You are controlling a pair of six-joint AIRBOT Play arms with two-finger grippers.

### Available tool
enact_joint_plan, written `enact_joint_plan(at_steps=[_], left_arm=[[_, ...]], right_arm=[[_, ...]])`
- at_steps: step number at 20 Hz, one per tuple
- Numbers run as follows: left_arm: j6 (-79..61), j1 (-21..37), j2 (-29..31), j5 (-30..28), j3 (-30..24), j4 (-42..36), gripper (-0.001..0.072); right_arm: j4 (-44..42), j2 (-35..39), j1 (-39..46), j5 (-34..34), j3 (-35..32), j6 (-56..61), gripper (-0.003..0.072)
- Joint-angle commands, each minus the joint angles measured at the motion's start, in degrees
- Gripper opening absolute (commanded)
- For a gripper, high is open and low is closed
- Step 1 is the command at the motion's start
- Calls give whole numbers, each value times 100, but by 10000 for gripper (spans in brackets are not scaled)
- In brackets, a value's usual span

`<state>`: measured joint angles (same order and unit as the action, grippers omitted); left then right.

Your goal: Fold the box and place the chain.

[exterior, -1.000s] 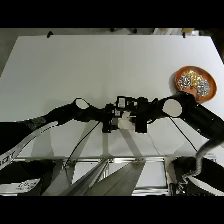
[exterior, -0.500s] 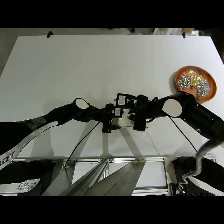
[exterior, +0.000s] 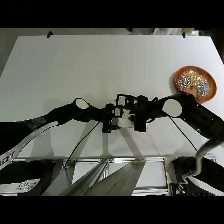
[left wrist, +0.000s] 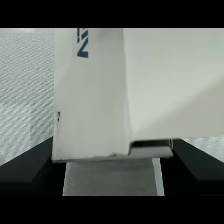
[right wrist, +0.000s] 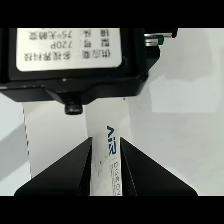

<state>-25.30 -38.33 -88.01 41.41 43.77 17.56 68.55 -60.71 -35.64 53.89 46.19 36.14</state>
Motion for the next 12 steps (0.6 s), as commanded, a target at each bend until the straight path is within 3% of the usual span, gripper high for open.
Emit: enact_joint_plan(at_steps=[1,5,8,12], left_arm=[[-2,2,4,-2,-2,0,150],[-2,2,4,-2,-2,0,150],[-2,2,4,-2,-2,0,150],[-2,2,4,-2,-2,0,150]], right_arm=[[-4,4,-7,188,-2,0,170],[-205,13,-7,540,-2,-94,183],[-326,22,-7,579,-2,-369,279],[-306,20,-7,667,-2,-369,326]])
